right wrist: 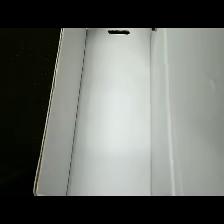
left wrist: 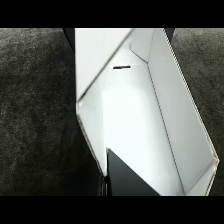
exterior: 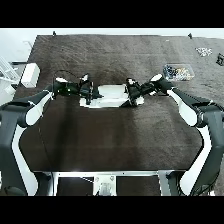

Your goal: Fold the box and place the chain.

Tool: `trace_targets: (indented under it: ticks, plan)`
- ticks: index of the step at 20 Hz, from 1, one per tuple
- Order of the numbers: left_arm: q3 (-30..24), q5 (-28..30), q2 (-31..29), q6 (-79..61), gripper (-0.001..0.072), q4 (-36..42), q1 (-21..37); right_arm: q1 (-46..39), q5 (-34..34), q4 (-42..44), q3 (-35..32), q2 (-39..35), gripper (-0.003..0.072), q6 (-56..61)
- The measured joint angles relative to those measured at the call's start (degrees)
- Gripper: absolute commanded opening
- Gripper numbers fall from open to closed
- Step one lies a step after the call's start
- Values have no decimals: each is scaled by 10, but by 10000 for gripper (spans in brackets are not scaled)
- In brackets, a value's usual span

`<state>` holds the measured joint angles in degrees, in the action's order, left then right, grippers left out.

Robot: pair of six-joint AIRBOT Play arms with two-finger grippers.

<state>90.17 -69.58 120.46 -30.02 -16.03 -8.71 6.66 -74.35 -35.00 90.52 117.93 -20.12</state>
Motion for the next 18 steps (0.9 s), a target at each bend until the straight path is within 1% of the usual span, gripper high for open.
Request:
trace_targets:
  ticks: [18]
  plan:
    - [0,0,0,0,22,0,0,0,-5,0,-1,0,546,9]
